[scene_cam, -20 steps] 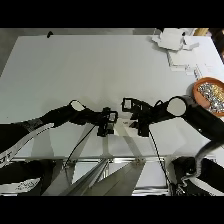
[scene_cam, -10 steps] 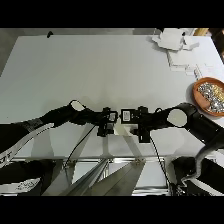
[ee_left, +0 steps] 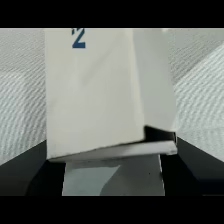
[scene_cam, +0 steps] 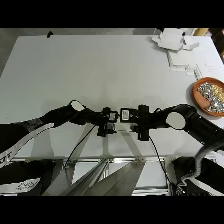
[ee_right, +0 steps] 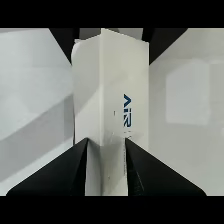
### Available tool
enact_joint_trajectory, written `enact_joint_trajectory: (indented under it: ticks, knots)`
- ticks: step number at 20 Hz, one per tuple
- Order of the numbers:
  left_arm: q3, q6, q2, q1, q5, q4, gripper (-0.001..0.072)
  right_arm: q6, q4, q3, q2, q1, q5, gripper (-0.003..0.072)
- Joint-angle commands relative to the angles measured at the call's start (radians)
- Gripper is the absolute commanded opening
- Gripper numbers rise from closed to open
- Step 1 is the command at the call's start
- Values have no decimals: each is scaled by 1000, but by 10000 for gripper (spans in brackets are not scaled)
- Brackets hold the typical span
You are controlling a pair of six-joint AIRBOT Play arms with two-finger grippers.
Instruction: Fold the box and place the chain.
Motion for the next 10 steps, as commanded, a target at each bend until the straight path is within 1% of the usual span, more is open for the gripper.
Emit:
enact_joint_trajectory:
  ticks: [1, 2, 7, 10]
  knots:
    - [0, 3, 0, 0, -3, 2, 314, 19, -26, 0, 0, 1, -16, 211]
    - [0, 3, 0, 0, -3, 2, 314, 19, -26, -1, -1, 1, -16, 164]
    - [0, 3, 0, 0, -3, 2, 314, 18, 13, -2, -38, 1, -18, 176]
    - [0, 3, 0, 0, -3, 2, 314, 18, 27, -2, -40, 1, -13, 177]
